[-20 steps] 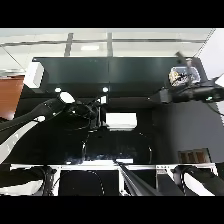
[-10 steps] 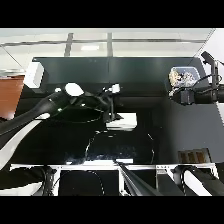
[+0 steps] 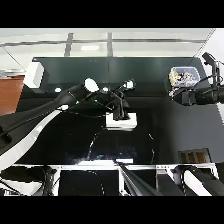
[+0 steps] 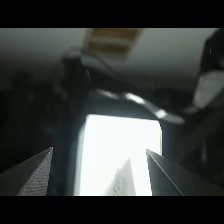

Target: Fold the box and place the chain.

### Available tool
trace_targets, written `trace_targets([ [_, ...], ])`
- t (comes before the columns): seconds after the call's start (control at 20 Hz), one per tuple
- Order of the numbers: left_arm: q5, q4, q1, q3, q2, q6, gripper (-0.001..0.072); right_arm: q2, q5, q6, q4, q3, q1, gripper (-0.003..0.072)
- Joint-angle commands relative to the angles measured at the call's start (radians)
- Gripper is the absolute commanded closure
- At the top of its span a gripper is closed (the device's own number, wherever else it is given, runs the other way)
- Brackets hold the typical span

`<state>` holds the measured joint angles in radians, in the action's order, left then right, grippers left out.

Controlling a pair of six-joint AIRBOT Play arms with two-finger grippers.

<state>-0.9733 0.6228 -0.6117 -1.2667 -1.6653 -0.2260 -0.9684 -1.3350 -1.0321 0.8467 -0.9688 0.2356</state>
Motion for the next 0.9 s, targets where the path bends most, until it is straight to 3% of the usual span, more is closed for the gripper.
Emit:
trace_targets([
  [0.0, -0.072, 0.070, 0.022, -0.011, -0.010, -0.071, 0.0012, 0.001, 0.003, 0.008, 0.003, 0.000, 0.000, 0.0669],
  [0.1, -0.115, 0.071, 0.009, -0.018, -0.011, -0.070, 0.0011, 0.001, 0.008, 0.009, 0.003, 0.000, 0.000, 0.0669],
  [0.85, -0.108, 0.227, -0.071, -0.018, -0.011, -0.065, -0.0002, 0.001, 0.011, 0.009, 0.003, 0.000, 0.000, 0.0669],
])
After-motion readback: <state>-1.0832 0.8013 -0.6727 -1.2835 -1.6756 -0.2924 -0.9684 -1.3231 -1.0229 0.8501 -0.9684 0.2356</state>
